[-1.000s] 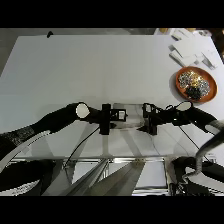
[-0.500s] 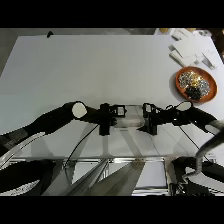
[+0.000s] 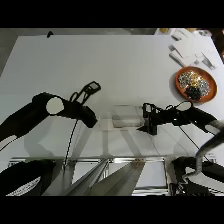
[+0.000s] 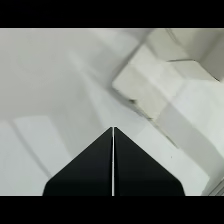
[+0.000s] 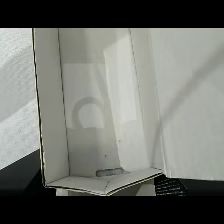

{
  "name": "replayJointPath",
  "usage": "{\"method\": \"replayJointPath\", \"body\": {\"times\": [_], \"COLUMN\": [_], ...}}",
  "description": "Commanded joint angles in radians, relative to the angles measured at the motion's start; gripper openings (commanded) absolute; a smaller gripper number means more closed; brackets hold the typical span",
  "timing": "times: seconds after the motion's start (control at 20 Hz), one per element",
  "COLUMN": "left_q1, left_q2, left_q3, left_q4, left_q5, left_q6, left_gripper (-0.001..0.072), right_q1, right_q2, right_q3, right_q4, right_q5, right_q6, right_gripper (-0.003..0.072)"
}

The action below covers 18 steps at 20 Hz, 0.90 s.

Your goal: Fold the box and place the chain.

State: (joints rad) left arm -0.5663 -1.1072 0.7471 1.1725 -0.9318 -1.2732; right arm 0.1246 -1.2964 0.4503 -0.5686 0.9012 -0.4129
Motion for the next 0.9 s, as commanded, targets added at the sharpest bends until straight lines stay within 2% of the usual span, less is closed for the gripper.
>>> {"method": "replayJointPath", "body": {"times": [0.0,0.2,0.45,0.85], "left_q1": [0.066,0.065,0.027,-0.014], "left_q2": [-0.008,-0.121,-0.238,-0.214], "left_q3": [-0.043,-0.069,-0.069,-0.061], "left_q4": [-0.008,-0.177,-0.353,-0.416], "left_q5": [0.045,0.045,0.055,0.060], "left_q6": [-0.300,-0.291,-0.164,-0.114], "left_gripper": [0.0010,0.0010,0.0009,0.0009], "right_q1": [0.000,0.000,0.000,0.000], "right_q2": [0.000,0.000,0.000,0.000], "right_q3": [0.000,0.000,0.000,0.000], "right_q4": [0.000,0.000,0.000,0.000], "right_q5": [0.000,0.000,0.000,0.000], "right_q6": [0.000,0.000,0.000,0.000], "right_gripper": [0.0413,0.0413,0.0413,0.0413]}}
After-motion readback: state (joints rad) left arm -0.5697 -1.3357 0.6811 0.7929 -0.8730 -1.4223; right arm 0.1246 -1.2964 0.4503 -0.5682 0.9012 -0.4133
